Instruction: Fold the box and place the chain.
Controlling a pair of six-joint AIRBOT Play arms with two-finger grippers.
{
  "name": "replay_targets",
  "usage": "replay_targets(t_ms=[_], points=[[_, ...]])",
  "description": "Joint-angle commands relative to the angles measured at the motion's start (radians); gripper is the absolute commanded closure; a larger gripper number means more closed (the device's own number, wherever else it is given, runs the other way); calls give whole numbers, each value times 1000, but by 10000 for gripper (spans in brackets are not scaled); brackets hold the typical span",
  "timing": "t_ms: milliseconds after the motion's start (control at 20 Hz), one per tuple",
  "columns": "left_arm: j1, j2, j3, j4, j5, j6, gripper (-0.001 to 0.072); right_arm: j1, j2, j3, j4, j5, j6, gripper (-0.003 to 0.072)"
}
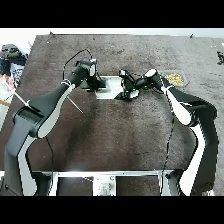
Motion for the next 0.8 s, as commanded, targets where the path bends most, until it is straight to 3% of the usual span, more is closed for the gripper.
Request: replay_targets(t_ms=[0, 400, 450, 750], points=[[-15, -11, 13, 58, -13, -53, 546, 1, 0, 1, 0, 0, 0, 181], [-17, -13, 12, 61, -10, -80, 553, 1, 0, 1, 0, 0, 0, 181], [-16, -17, 13, 61, -16, -80, 668, 1, 0, 1, 0, 0, 0, 181], [-16, -28, 13, 51, -22, -76, 697, 1, 0, 1, 0, 0, 0, 181]])
